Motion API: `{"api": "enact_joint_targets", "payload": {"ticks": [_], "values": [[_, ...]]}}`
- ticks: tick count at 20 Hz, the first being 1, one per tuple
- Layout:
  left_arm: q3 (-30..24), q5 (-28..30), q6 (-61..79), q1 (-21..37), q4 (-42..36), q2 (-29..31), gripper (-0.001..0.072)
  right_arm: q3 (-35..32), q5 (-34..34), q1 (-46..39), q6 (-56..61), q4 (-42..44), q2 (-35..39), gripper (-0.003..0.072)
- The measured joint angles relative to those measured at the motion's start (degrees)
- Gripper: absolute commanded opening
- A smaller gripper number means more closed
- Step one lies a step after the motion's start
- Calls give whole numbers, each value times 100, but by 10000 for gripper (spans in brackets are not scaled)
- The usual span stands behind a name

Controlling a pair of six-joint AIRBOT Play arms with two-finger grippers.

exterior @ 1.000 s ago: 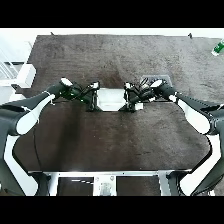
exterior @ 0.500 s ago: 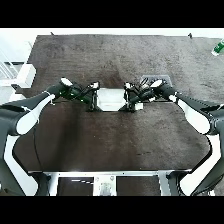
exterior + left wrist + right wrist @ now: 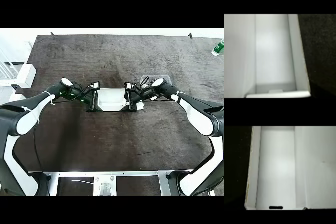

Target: Fold the box and place the chain.

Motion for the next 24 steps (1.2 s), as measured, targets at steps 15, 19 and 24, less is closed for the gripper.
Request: {"api": "enact_joint_targets", "payload": {"ticks": [15, 19, 24], "values": [[0, 2, -35, 0, 50, 2, 482, 7, 459, -387, 590, -225, 1189, 17], [0, 17, -42, 0, 44, 2, 482, -37, 1027, -293, 918, -162, 1226, 15], [0, 26, -42, 0, 39, 2, 482, -225, 411, 46, 1086, 601, 1049, 14]]}}
